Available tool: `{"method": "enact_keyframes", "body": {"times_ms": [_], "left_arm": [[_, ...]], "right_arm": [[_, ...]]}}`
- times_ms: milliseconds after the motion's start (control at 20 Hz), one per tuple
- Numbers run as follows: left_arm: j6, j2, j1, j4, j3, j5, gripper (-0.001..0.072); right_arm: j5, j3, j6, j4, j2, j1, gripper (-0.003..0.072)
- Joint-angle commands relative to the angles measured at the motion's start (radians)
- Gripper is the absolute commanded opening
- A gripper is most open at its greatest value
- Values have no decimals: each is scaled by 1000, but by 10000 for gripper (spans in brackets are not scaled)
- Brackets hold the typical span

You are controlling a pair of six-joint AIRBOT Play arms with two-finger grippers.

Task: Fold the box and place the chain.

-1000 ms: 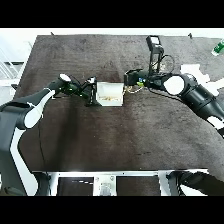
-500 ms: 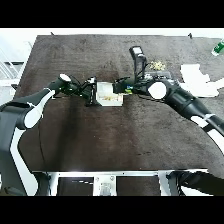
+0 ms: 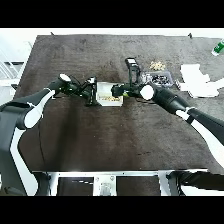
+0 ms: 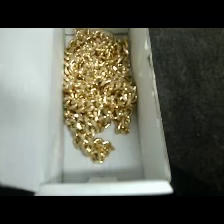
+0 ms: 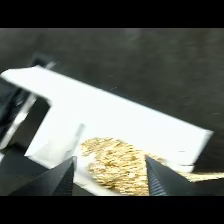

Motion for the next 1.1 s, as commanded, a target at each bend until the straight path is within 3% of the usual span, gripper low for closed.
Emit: {"method": "enact_keyframes", "body": {"times_ms": [0, 150, 300, 500, 850, 950, 1050], "left_arm": [[0, 1, 1, 0, 0, -1, 479], [0, 1, 1, 0, 0, 0, 479], [0, 1, 1, 0, 0, 0, 479], [0, 1, 1, 0, 0, 0, 479], [0, 1, 1, 0, 0, -1, 479], [0, 1, 1, 0, 0, 0, 479], [0, 1, 1, 0, 0, -1, 479]], "right_arm": [[1, -69, 6, -5, 85, -84, 539], [-24, -216, 68, -4, 209, -208, 539], [-94, -297, 146, 11, 192, -321, 520], [-156, -250, 145, 71, 19, -346, 514], [-161, -26, 145, 134, -250, -331, 507], [-161, 23, 145, 150, -294, -332, 306], [-161, 54, 144, 149, -312, -331, 22]]}}
